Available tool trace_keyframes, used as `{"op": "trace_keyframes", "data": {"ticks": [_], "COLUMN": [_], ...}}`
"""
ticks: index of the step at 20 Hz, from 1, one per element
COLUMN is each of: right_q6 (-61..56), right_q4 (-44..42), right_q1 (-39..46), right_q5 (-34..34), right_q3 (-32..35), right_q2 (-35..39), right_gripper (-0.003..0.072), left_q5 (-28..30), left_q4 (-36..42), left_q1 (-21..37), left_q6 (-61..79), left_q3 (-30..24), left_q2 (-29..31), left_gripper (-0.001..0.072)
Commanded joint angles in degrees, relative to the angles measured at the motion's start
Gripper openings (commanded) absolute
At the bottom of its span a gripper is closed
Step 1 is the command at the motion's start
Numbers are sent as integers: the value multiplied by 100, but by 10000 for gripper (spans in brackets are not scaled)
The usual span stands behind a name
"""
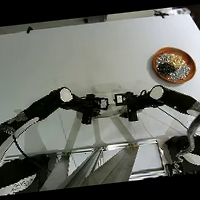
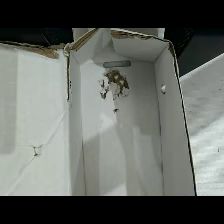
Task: Fold the box and place the chain.
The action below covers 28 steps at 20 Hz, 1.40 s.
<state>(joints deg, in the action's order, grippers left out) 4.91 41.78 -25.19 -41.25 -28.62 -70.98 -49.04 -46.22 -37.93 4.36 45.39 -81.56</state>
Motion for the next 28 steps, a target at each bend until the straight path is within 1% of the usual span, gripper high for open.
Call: {"op": "trace_keyframes", "data": {"ticks": [1, 2, 3, 10, 11, 12, 14, 18, 22, 26, 28], "right_q6": [-20, -20, -20, -20, -20, -20, -20, -20, -20, -20, -20], "right_q4": [-17, -17, -17, -20, -20, -17, -17, -17, -17, -17, -17], "right_q1": [-4, -4, -4, -4, -4, -4, -4, -4, -4, -4, -4], "right_q5": [0, 0, 0, 0, 0, 0, 0, 0, 0, 2, 2], "right_q3": [0, 0, 0, 0, 0, 0, 0, 0, 0, 0, 0], "right_q2": [4, 4, 4, 4, 4, 4, 4, 4, 4, 2, 4], "right_gripper": [399, 399, 399, 399, 399, 399, 399, 399, 399, 399, 399], "left_q5": [-4, 7, 57, 83, 85, 81, 48, -42, -245, -688, -789], "left_q4": [31, 31, 31, 35, 35, 35, 33, -26, -487, -898, -938], "left_q1": [-37, -37, -37, -37, -37, -37, -37, -17, 48, 503, 859], "left_q6": [-125, -170, -223, -317, -341, -411, -730, -1547, -2848, -4446, -5021], "left_q3": [-2, -2, -2, -2, -2, -2, -2, -2, -4, -26, -240], "left_q2": [-39, -39, -39, -39, -37, -28, 81, 678, 1366, 1871, 2100], "left_gripper": [169, 246, 288, 287, 280, 231, 5, 4, 3, 3, 3]}}
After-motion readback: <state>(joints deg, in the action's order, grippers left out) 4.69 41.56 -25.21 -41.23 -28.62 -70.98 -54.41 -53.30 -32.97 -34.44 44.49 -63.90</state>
